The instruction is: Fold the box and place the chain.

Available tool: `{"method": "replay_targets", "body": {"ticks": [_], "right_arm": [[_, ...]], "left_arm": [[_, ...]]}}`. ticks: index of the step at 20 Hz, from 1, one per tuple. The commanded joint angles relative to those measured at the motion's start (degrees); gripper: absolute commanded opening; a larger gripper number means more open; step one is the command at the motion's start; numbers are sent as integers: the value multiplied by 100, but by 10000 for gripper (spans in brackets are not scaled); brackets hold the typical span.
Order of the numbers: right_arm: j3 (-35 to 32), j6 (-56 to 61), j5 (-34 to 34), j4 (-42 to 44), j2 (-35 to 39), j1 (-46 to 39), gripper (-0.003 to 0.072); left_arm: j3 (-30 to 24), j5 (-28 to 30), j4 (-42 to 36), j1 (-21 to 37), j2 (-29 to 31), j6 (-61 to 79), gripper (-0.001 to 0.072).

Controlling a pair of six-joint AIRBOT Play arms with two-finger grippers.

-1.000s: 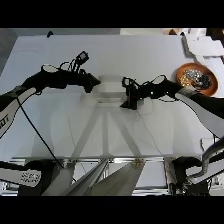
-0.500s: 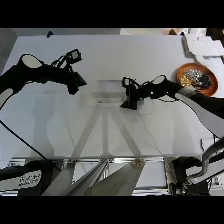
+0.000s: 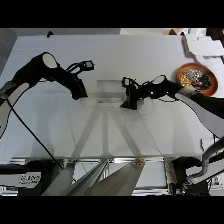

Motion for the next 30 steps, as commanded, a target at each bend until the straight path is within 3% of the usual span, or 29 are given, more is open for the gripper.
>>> {"method": "replay_targets", "body": {"ticks": [1,7,8,11,16,20,23,30], "right_arm": [[-2,0,0,2,2,2,514],[-2,0,0,2,2,2,514],[-2,0,0,0,2,2,514],[-2,0,0,0,2,2,514],[-2,2,0,2,2,2,514],[-2,2,0,2,2,2,514],[-2,0,0,2,2,2,514],[-2,0,0,2,2,2,514]], "left_arm": [[72,227,90,-297,-291,302,477],[68,361,101,-348,-417,1320,471],[68,358,87,-348,-431,1585,434],[68,350,0,-341,-472,2131,430],[68,332,-367,-304,-483,2234,390],[68,-184,-485,-297,-483,2258,323],[68,-306,-494,-299,-483,2253,323],[66,79,-494,-304,-498,2253,253]]}}
